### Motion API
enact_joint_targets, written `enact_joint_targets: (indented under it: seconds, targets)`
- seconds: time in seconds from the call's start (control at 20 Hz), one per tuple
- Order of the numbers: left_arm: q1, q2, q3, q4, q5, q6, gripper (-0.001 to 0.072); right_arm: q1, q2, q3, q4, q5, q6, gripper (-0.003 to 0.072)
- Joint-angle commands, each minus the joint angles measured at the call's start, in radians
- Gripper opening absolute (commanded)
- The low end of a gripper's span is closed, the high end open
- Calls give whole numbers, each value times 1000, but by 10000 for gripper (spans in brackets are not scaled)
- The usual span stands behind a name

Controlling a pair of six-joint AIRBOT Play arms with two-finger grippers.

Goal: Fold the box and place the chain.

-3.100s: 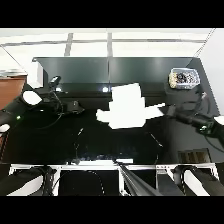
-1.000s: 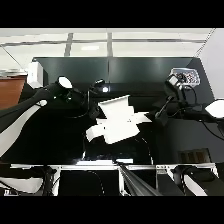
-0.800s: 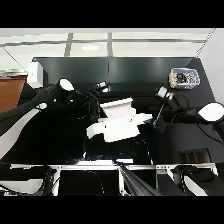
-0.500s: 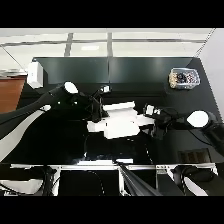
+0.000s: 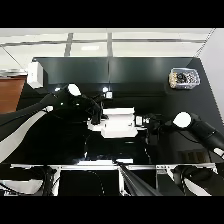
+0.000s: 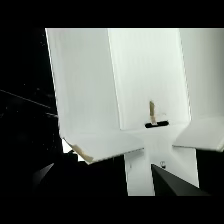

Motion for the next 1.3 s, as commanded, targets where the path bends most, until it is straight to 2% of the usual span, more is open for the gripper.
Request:
enact_joint_targets:
  seconds: [0.0, 0.1, 0.15, 0.4, 0.55, 0.85, 1.1, 1.25]
  targets:
    - [-1, -1, 0, 14, 0, 3, 26, 56, -25, 0, 85, -153, -14, 697]
    - [-1, -1, 0, 13, 0, 3, 25, 55, -25, 3, 139, -246, -14, 696]
    - [-1, -1, 0, 13, 0, 3, 25, 55, -25, 16, 143, -248, -14, 697]
    - [-1, -1, 0, 13, 0, 3, 25, 32, -25, 63, 113, -231, -15, 697]
    - [-1, -1, 0, 13, 0, 3, 25, 0, -26, 63, 120, -180, -25, 697]
    - [-1, 0, 0, 13, -1, 3, 25, -45, -85, 63, 364, -177, -237, 697]
    - [-1, 2, 4, -12, -30, 1, 25, -68, -140, 63, 393, -151, -302, 696]
    - [-1, 2, 11, -2, -2, 1, 25, -68, -140, 63, 394, -150, -318, 697]
